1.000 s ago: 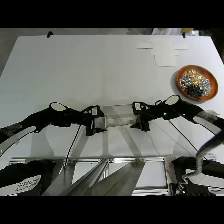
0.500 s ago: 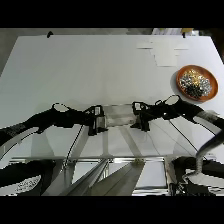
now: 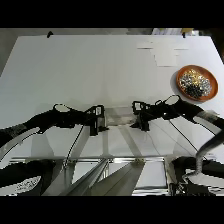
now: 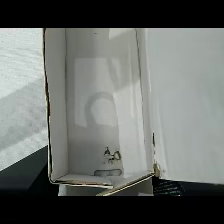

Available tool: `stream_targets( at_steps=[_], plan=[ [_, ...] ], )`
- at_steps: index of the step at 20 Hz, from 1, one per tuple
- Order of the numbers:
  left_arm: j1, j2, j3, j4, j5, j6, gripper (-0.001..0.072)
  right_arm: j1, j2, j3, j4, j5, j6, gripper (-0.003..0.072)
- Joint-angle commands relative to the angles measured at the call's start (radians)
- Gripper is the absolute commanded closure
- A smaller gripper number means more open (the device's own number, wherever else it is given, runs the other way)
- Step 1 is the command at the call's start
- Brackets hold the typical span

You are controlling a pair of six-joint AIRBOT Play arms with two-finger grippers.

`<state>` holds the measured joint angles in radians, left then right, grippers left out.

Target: Fold the box and place the chain.

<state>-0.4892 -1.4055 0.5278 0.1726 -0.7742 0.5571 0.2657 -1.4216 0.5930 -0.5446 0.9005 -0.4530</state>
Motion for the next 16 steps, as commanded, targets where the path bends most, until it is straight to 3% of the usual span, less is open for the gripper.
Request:
stream_targets(
  at_steps=[1, 16],
  plan=[
    [-0.001, -0.001, 0.001, -0.003, 0.008, 0.000, 0.0636, 0.000, 0.000, 0.000, -0.001, 0.001, -0.001, 0.0366],
    [0.000, 0.000, 0.001, 0.000, 0.000, 0.000, 0.0642, 0.000, 0.000, 0.000, 0.000, 0.001, -0.001, 0.0366]
  ],
)
